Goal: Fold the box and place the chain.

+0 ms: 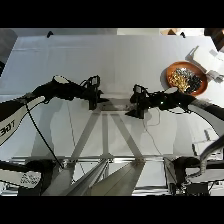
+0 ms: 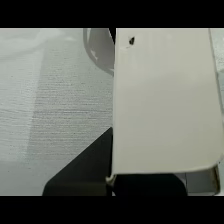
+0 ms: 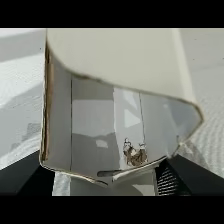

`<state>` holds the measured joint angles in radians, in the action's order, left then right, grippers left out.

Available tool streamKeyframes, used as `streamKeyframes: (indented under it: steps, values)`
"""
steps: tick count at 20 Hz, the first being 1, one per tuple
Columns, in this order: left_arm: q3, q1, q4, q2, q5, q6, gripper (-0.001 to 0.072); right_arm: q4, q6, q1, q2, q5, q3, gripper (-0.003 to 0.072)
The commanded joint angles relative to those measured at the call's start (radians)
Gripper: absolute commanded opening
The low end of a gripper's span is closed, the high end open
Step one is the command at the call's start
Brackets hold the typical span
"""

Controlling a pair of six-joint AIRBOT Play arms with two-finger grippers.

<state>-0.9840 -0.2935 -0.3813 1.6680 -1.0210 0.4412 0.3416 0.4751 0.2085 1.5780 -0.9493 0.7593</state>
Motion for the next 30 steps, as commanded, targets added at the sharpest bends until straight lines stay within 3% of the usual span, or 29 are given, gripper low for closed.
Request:
streamKeyframes:
  steps: [1, 3, 8, 14, 30]
  values:
    - [0.0, 0.0, 0.0, 0.0, 0.0, 0.0, 0.0013, -0.002, 0.002, 0.005, -0.001, 0.004, 0.001, 0.063]
    - [0.0, 0.0, 0.0, 0.0, 0.0, 0.0, 0.0013, 0.0, 0.004, 0.016, -0.003, 0.015, 0.001, 0.0672]
    - [0.0, 0.0, 0.0, 0.0, 0.0, 0.0, 0.0013, 0.002, 0.005, 0.027, -0.003, 0.027, 0.001, 0.0672]
    - [0.0, 0.0, 0.0, 0.0, 0.0, 0.0, 0.0013, 0.002, 0.008, 0.027, -0.003, 0.026, 0.001, 0.0543]
    - [0.0, 0.0, 0.0, 0.0, 0.0, 0.0, 0.0013, 0.002, 0.0, 0.029, -0.004, -0.008, 0.001, 0.0543]
